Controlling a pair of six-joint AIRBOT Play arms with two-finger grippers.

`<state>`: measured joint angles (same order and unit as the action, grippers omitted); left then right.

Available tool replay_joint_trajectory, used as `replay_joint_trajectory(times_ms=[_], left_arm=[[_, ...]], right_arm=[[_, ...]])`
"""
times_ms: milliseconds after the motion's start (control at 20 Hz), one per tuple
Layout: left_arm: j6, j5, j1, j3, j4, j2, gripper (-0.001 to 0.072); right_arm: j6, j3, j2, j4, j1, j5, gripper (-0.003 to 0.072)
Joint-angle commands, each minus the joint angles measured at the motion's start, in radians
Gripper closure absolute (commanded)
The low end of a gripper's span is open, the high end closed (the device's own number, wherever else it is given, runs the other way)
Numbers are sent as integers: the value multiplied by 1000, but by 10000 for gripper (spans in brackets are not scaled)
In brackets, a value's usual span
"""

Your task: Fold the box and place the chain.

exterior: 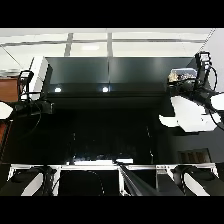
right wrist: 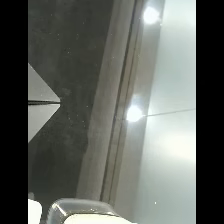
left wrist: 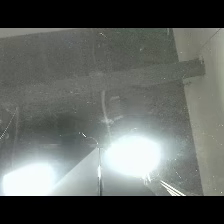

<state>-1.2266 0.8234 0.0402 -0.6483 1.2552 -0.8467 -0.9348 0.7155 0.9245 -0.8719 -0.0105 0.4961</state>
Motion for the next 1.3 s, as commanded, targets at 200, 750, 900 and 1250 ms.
replay_joint_trajectory(times_ms=[200, 750, 900, 1250], left_arm=[[0, 0, 1, 0, 0, -2, 683], [0, -49, 0, 0, -27, -3, 682], [0, -140, 0, 0, -71, -3, 683], [-41, -264, 0, 0, -100, -16, 681]], right_arm=[[0, 0, 1, 0, 0, 0, 674], [0, 0, 1, 0, 0, 0, 674], [0, 0, 1, 46, 0, -11, 674], [0, 0, 38, 74, 0, -243, 103]])
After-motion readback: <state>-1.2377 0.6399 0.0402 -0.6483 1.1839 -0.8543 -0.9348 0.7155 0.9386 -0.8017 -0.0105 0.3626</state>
